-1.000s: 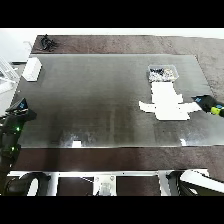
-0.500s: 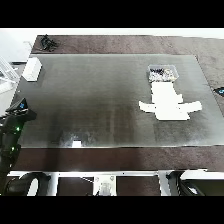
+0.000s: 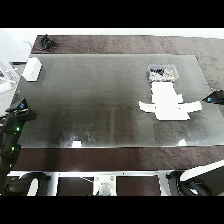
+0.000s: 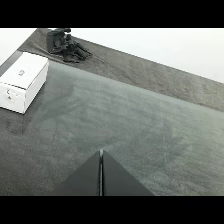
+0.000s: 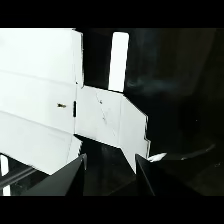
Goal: Fold the box and place the chain.
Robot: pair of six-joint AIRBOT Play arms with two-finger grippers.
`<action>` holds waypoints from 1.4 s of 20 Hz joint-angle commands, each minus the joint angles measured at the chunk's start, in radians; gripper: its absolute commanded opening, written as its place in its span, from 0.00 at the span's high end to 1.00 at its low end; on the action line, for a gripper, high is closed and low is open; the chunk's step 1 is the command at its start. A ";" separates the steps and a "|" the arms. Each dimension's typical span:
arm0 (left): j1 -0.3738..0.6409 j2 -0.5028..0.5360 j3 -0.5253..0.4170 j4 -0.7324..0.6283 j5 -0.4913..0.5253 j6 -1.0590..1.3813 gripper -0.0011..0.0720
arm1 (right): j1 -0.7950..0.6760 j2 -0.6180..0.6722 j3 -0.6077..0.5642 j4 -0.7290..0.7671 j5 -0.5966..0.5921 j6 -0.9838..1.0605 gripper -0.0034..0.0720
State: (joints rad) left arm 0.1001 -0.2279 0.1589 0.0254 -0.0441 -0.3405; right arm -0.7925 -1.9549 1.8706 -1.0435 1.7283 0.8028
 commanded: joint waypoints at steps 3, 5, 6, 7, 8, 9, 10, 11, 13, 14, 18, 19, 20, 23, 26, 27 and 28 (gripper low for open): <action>0.000 0.001 -0.001 0.000 0.000 0.000 0.96 | 0.011 -0.080 0.029 -0.034 0.035 -0.019 0.46; 0.001 0.001 0.000 0.000 0.000 0.000 0.96 | 0.014 -0.094 0.029 -0.034 0.035 -0.017 0.46; 0.001 0.000 -0.001 0.000 0.000 0.000 0.96 | 0.018 -0.102 0.028 -0.031 0.036 -0.013 0.46; 0.001 0.001 -0.001 0.000 0.000 0.000 0.96 | 0.022 -0.111 0.028 -0.031 0.040 -0.009 0.46; 0.001 0.001 -0.001 0.000 0.000 0.000 0.96 | 0.025 -0.119 0.028 -0.035 0.055 0.003 0.46; 0.001 0.001 -0.001 0.000 0.000 0.000 0.96 | 0.025 -0.120 0.028 -0.034 0.062 0.005 0.46; 0.001 0.001 -0.001 0.000 0.000 0.000 0.96 | 0.025 -0.120 0.034 -0.023 0.079 0.003 0.45; 0.001 0.001 -0.001 0.000 0.000 0.000 0.96 | 0.024 -0.119 0.047 0.005 0.098 -0.020 0.46; 0.001 0.001 0.000 0.000 0.000 0.000 0.96 | 0.023 -0.116 0.086 0.069 0.109 -0.034 0.46; 0.001 0.001 -0.001 0.000 0.000 0.000 0.96 | 0.023 -0.111 0.105 0.076 0.109 -0.035 0.46; 0.001 0.001 0.000 0.000 0.000 0.000 0.96 | 0.016 -0.061 0.143 0.054 0.049 -0.047 0.47; 0.001 0.001 0.000 0.000 0.000 0.000 0.96 | 0.009 -0.050 0.143 0.026 0.020 -0.043 0.47; 0.001 0.001 0.000 0.000 0.000 0.000 0.96 | 0.003 -0.047 0.143 0.002 0.011 -0.039 0.47; 0.001 0.001 -0.001 0.000 0.000 0.000 0.96 | -0.013 -0.056 0.142 -0.042 0.000 -0.002 0.47; 0.001 0.001 -0.001 0.000 0.000 0.000 0.96 | -0.014 -0.074 0.140 -0.042 -0.016 -0.022 0.43; 0.001 0.001 0.000 0.000 0.000 0.000 0.96 | -0.014 -0.083 0.140 -0.042 -0.015 -0.021 0.44; 0.001 0.001 0.000 0.000 0.000 0.000 0.96 | -0.014 -0.094 0.139 -0.037 -0.011 -0.021 0.43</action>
